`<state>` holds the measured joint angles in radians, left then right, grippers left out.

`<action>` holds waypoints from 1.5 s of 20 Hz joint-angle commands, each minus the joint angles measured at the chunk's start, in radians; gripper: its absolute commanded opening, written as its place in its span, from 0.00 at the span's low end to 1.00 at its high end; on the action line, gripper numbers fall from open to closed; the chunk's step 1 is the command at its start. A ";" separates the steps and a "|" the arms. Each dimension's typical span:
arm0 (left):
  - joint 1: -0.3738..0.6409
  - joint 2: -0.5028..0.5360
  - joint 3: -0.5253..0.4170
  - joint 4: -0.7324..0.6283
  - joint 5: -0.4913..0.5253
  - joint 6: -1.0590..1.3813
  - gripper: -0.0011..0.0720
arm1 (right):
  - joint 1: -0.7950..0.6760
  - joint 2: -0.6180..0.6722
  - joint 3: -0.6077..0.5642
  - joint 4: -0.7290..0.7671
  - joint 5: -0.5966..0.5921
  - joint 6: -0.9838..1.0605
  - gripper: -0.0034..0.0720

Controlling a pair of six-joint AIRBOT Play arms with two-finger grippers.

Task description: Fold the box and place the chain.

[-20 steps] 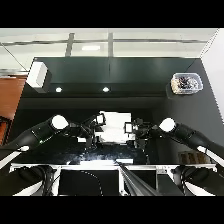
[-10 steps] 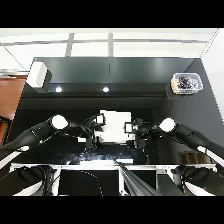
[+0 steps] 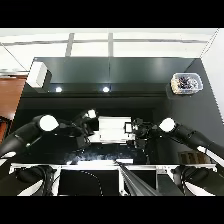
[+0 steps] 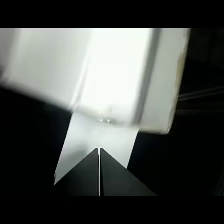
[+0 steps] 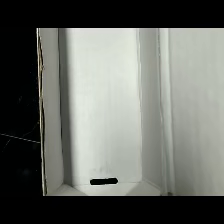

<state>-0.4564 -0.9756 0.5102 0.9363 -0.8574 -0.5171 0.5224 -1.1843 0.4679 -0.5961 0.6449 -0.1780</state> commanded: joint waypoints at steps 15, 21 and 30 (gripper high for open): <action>0.558 -0.193 -0.148 -0.309 -0.285 -0.621 0.05 | 0.001 -0.002 0.000 0.000 0.000 0.000 0.30; 0.392 -0.285 -0.142 -0.404 -0.204 -0.534 0.05 | 0.001 -0.002 0.000 0.000 0.000 0.001 0.30; 0.379 -0.280 -0.116 -0.540 -0.323 -0.299 0.50 | 0.001 -0.002 0.000 0.000 -0.001 0.001 0.30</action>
<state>-0.0738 -1.2545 0.3801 0.4217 -1.1389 -0.8661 0.5224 -1.1851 0.4679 -0.5957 0.6441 -0.1772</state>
